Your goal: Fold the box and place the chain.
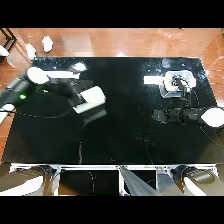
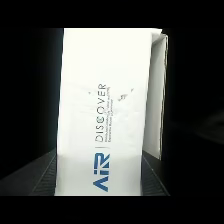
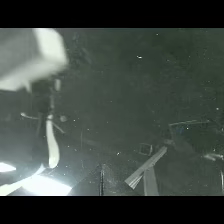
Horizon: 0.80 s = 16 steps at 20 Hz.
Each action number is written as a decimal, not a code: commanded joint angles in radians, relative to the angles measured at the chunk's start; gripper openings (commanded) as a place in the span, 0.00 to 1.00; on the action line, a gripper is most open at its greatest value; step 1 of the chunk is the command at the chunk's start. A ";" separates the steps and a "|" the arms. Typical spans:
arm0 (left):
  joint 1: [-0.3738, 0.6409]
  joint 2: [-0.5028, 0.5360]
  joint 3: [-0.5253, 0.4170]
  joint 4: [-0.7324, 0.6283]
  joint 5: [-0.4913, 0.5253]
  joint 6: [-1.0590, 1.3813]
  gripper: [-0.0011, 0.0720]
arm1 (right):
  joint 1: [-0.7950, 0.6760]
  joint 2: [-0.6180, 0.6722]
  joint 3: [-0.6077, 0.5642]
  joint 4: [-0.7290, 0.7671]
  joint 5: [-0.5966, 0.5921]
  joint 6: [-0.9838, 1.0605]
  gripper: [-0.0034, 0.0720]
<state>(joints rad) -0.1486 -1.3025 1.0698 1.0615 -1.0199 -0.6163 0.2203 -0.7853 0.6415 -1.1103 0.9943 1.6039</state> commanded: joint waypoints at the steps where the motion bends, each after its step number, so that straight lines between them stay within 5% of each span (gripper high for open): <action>1: 0.252 0.015 0.001 0.004 0.064 -0.190 0.29 | 0.000 -0.001 0.000 0.002 -0.001 0.000 0.07; 6: 0.474 -0.036 0.035 0.004 0.269 -0.278 0.31 | 0.000 -0.001 0.000 0.008 -0.003 0.000 0.07; 12: 0.535 -0.235 0.245 0.003 0.189 -0.309 0.31 | 0.000 -0.001 0.000 0.017 -0.012 0.000 0.07; 16: 0.536 -0.315 0.258 -0.003 0.167 -0.316 0.31 | 0.000 -0.001 0.000 0.017 -0.011 0.000 0.07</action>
<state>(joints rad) 0.3782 -1.5574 1.3014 1.0618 -0.8337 -0.9188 0.2203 -0.7853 0.6415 -1.0954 0.9833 1.6039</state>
